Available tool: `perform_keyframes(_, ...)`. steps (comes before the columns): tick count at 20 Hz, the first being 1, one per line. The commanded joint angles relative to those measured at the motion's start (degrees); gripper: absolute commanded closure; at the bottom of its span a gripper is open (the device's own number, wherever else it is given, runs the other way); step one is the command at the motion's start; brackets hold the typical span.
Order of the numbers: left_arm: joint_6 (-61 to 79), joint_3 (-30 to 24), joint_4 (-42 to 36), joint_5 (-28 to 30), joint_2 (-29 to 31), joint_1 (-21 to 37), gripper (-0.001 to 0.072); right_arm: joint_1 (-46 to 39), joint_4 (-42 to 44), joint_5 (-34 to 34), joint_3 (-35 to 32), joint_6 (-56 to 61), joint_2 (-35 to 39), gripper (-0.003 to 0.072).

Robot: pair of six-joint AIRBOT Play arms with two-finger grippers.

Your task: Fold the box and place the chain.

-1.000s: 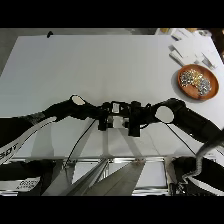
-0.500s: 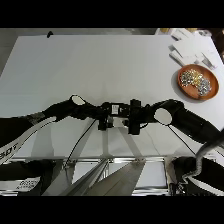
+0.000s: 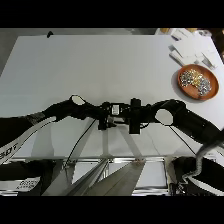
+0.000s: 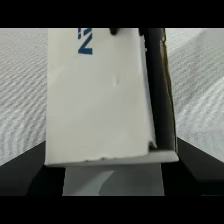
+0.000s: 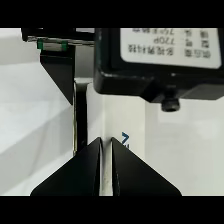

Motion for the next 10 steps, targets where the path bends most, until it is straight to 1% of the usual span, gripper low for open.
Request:
perform_keyframes(1,0.0,0.0,0.0,0.0,0.0,0.0,0.0457,0.0,-0.4,0.1,0.0,0.0,0.4,0.0647)
perform_keyframes(5,0.1,0.0,0.0,0.0,0.0,0.0,0.0457,0.0,0.5,0.3,-0.2,0.5,-1.0,0.0641)
perform_keyframes(6,0.0,0.0,0.0,0.0,0.0,0.0,0.0457,0.0,0.9,0.5,-0.4,0.5,-1.6,0.0622)
perform_keyframes(7,0.1,0.0,0.0,0.0,0.0,0.0,0.0457,0.0,1.7,1.1,-0.7,0.3,-1.7,0.0619)
perform_keyframes(8,0.1,0.0,0.0,0.0,0.0,0.0,0.0457,0.0,1.9,2.4,-0.7,-0.1,-1.7,0.0558)
perform_keyframes(9,0.1,0.0,0.0,0.0,0.0,0.0,0.0457,0.0,2.1,3.6,-0.7,0.0,-1.7,0.0465)
perform_keyframes(10,0.0,0.0,0.0,0.0,0.0,0.0,0.0457,0.0,2.1,4.5,-0.7,0.0,-1.7,0.0456)
